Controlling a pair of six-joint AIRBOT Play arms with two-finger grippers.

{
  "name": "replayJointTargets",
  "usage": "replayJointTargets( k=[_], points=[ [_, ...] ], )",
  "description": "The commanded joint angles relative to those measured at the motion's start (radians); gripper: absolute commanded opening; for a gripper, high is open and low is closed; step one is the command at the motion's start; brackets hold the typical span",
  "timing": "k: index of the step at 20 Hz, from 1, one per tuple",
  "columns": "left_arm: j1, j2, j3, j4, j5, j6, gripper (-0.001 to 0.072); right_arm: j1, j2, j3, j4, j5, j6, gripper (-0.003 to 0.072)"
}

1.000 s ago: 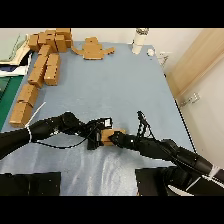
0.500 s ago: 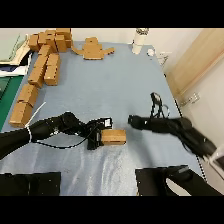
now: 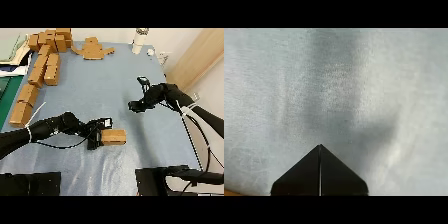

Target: Fold the box.

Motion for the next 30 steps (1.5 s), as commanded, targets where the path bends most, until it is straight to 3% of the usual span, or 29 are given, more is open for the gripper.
replayJointTargets(
  k=[1, 9, 13, 16, 20, 24, 27, 30],
  points=[
    [0.001, 0.0, 0.0, 0.0, 0.001, 0.0, 0.0438, -0.005, -0.063, 0.047, 0.0, -0.02, -0.048, 0.0005],
    [0.001, 0.003, 0.0, -0.007, 0.012, -0.011, 0.0437, -0.006, -0.064, 0.047, -0.001, -0.026, -0.048, 0.0005],
    [0.048, 0.066, 0.0, 0.023, 0.126, -0.195, 0.0437, -0.006, -0.064, 0.047, -0.001, -0.026, -0.048, 0.0005],
    [0.183, 0.125, 0.0, 0.131, 0.145, -0.405, 0.0438, -0.006, -0.064, 0.047, -0.001, -0.026, -0.048, 0.0005],
    [0.457, 0.144, 0.0, 0.369, 0.103, -0.697, 0.0438, -0.006, -0.064, 0.047, -0.001, -0.026, -0.048, 0.0005],
    [0.717, 0.143, 0.0, 0.383, 0.113, -0.772, 0.0438, -0.006, -0.064, 0.047, -0.001, -0.026, -0.048, 0.0005],
    [0.806, 0.137, 0.0, 0.379, 0.211, -0.772, 0.0438, -0.006, -0.064, 0.047, -0.001, -0.026, -0.048, 0.0005],
    [0.818, 0.098, 0.009, 0.379, 0.324, -0.771, 0.0438, -0.006, -0.064, 0.047, -0.001, -0.026, -0.048, 0.0005]
  ],
)
